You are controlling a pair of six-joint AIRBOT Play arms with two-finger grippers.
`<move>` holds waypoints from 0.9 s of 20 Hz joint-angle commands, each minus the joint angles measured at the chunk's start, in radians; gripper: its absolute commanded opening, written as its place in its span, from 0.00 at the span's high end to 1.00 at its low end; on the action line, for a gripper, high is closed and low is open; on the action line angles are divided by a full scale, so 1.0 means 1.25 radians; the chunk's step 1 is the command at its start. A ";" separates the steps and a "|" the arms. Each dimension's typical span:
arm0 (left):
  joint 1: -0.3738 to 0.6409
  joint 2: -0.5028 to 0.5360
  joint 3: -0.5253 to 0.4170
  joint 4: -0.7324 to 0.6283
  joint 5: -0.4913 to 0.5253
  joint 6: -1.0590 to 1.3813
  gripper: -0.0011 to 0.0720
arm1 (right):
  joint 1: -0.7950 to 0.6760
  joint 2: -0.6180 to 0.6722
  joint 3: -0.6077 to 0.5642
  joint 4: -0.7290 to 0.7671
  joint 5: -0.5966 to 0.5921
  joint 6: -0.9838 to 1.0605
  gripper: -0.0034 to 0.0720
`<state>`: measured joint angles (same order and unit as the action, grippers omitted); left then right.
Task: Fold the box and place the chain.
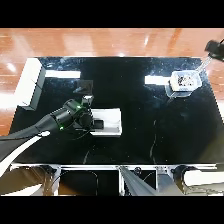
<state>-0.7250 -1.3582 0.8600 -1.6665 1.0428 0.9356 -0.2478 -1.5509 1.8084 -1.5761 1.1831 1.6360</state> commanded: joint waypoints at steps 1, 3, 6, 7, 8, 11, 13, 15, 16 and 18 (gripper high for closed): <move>0.000 0.000 0.000 0.001 -0.003 0.001 0.95 | 0.000 0.125 0.001 0.073 0.002 -0.035 0.92; 0.000 0.000 0.000 0.001 -0.003 0.001 0.95 | 0.000 0.195 0.001 0.120 0.002 -0.067 0.91; 0.000 0.000 0.000 0.001 -0.002 0.004 0.95 | 0.008 0.296 0.001 0.175 0.006 -0.106 0.91; 0.000 0.000 0.000 0.001 -0.002 0.004 0.95 | 0.023 0.331 0.001 0.178 0.013 -0.128 0.91; 0.000 0.000 0.000 0.001 -0.002 0.005 0.95 | 0.044 0.364 0.001 0.178 0.030 -0.150 0.91; 0.000 0.000 0.000 0.001 0.000 0.005 0.95 | 0.132 0.439 0.001 0.178 0.117 -0.173 0.91; 0.000 0.000 0.000 0.001 0.000 0.005 0.95 | 0.212 0.469 0.001 0.178 0.142 -0.184 0.91; 0.000 0.000 0.000 0.001 0.000 0.005 0.95 | 0.295 0.488 0.001 0.178 0.149 -0.184 0.91; 0.000 0.000 0.000 0.001 0.000 0.005 0.95 | 0.341 0.492 0.001 0.179 0.157 -0.184 0.91; 0.000 0.000 0.000 0.001 0.000 0.005 0.95 | 0.428 0.494 0.001 0.193 0.168 -0.184 0.91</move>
<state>-0.7250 -1.3582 0.8600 -1.6657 1.0416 0.9421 0.1520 -0.9565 1.8088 -1.3495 1.3598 1.4155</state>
